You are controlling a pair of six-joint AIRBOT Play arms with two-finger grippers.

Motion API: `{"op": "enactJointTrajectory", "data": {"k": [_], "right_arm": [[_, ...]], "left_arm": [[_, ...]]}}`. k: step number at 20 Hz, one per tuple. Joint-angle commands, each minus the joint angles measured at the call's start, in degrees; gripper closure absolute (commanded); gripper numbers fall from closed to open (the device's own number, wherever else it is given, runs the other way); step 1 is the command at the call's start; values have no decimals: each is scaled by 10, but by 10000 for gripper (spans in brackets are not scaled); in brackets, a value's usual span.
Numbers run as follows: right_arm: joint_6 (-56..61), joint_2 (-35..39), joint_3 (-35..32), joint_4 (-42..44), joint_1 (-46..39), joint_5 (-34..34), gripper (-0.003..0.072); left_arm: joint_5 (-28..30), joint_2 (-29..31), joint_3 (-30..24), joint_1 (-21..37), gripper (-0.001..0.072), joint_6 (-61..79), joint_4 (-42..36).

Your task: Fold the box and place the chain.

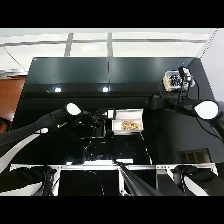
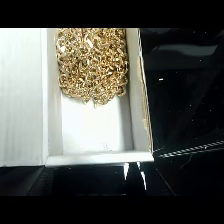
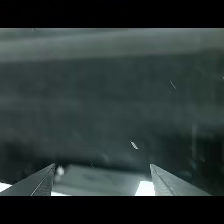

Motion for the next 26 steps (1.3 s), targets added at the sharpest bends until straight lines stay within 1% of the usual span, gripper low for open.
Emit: {"op": "enactJointTrajectory", "data": {"k": [1, 3, 5, 7, 9, 12, 18, 21, 26], "right_arm": [[-158, -67, -1, 131, 12, -66, -21], [-316, -96, 3, 181, 17, -3, -21], [-471, -93, 18, 166, 16, 64, -21], [-604, -82, 49, 118, 16, 110, -21], [-623, -81, 80, 76, 16, 154, -21], [-670, -81, 81, 76, 20, 223, -21], [-708, -81, 30, 85, 58, 225, -21], [-721, -81, 28, 85, 74, 223, -21], [-723, -81, 28, 81, 75, 210, -20]], "left_arm": [[6, 0, 0, -1, 270, -1, 2], [5, 0, 0, -1, 271, -1, 2], [6, 0, 0, -1, 270, -1, 2], [6, 0, 0, -1, 271, -1, 2], [6, 0, 0, -1, 270, -1, 2], [6, 0, 0, -1, 270, -1, 2], [6, 0, 0, -1, 270, -1, 2], [6, 0, 0, -1, 270, -1, 2], [6, 0, 0, -1, 270, -1, 2]]}}
